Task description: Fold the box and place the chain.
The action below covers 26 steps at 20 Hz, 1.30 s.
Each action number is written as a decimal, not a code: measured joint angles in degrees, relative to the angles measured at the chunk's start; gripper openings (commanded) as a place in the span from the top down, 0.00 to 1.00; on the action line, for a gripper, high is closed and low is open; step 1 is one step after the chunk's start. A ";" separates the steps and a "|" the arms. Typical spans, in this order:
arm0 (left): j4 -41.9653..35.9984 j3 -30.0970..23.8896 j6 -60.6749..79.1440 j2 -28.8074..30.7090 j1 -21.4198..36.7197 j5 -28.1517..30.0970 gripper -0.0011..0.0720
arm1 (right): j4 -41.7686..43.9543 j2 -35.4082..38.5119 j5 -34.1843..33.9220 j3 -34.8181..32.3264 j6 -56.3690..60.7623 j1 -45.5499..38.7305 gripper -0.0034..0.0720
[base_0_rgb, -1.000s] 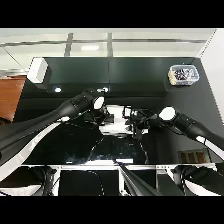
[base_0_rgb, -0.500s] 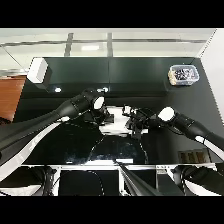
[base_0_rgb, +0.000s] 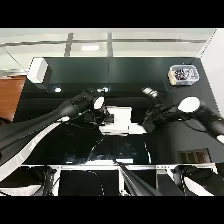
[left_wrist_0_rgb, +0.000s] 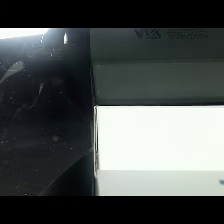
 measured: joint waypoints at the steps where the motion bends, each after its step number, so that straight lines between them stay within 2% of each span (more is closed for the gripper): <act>1: 0.00 0.00 0.00 0.00 0.00 0.00 0.95 | -0.98 0.76 1.62 0.09 3.19 -3.28 0.94; 3: 0.00 0.00 0.00 0.00 0.00 -0.02 0.95 | -2.56 1.81 2.16 -0.79 8.92 -9.81 0.94; 5: 0.00 0.00 0.02 0.00 0.00 -0.02 0.95 | -3.37 2.19 -0.15 -3.06 15.10 -14.91 0.94; 8: 0.00 0.00 0.13 0.00 0.00 -0.04 0.95 | -2.43 0.50 -2.27 -6.49 21.90 -18.23 0.94; 13: 0.00 0.00 0.11 0.00 0.00 -0.07 0.95 | 7.30 -7.50 -1.09 -9.25 22.05 -13.40 0.94; 17: 0.00 0.00 0.00 -0.02 0.00 -0.09 0.95 | 14.62 -11.85 -5.07 -9.51 19.89 -7.02 0.94; 20: 0.00 0.00 0.00 0.00 0.00 -0.11 0.95 | 16.57 -12.96 -5.68 -8.74 18.75 -5.16 0.94; 26: 0.00 0.00 0.00 0.00 0.00 -0.11 0.95 | 16.35 -13.53 -1.31 -5.03 16.33 -4.59 0.94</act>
